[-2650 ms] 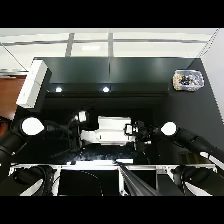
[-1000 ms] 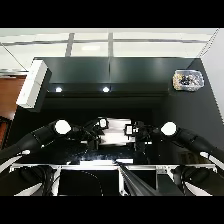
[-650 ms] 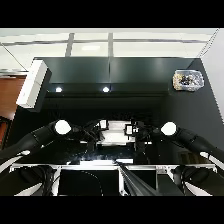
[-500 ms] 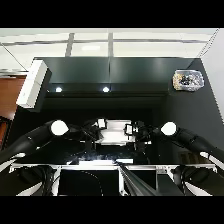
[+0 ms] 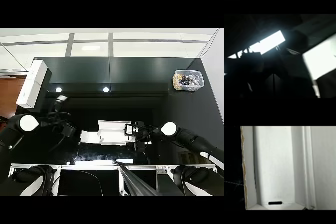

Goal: Fold the box and place the chain.

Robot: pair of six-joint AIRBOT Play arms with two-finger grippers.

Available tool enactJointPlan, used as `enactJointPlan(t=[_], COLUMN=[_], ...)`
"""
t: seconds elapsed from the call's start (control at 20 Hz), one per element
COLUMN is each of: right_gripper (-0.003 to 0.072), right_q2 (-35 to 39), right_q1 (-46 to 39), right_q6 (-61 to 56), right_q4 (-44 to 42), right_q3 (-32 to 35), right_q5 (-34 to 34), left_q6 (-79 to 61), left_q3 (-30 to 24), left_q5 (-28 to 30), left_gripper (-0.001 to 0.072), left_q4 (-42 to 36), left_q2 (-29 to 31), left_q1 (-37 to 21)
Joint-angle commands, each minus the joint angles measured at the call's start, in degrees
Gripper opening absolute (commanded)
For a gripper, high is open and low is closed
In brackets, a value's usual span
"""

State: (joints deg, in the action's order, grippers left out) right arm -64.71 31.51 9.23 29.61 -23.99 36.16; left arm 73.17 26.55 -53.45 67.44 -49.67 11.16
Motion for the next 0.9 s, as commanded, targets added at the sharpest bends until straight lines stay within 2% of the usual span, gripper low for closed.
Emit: enactJointPlan(t=[0.0, 0.15, 0.2, 0.45, 0.6, 0.85], right_gripper=[0.0431, 0.0431, 0.0431, 0.043, 0.043, 0.0431], right_q2=[0.0, 0.0, 0.0, 0.0, 0.0, 0.0], right_q1=[0.0, 0.0, 0.0, 0.0, 0.0, 0.0], right_q6=[0.0, 0.0, 0.0, 0.0, 0.0, 0.0], right_q4=[0.0, 0.0, 0.0, 0.0, 0.0, 0.0], right_q3=[0.0, 0.0, 0.0, 0.0, 0.0, 0.0], right_q5=[0.0, 0.0, 0.0, 0.0, 0.0, 0.0], left_q6=[18.6, 6.4, 4.2, 2.1, -8.5, -8.9], left_q3=[-3.3, -4.5, -4.5, -4.4, -3.7, -2.9], left_q5=[-4.1, -6.4, -6.5, -2.1, -4.0, -4.9], left_gripper=[0.0031, 0.003, 0.0029, 0.003, 0.003, 0.0043], left_q4=[-6.2, -23.2, -26.5, -29.6, -36.5, -35.7], left_q2=[-3.0, -10.2, -12.4, -20.1, -20.2, -14.6], left_q1=[-7.7, -7.4, -6.8, 0.3, 4.2, 4.0])
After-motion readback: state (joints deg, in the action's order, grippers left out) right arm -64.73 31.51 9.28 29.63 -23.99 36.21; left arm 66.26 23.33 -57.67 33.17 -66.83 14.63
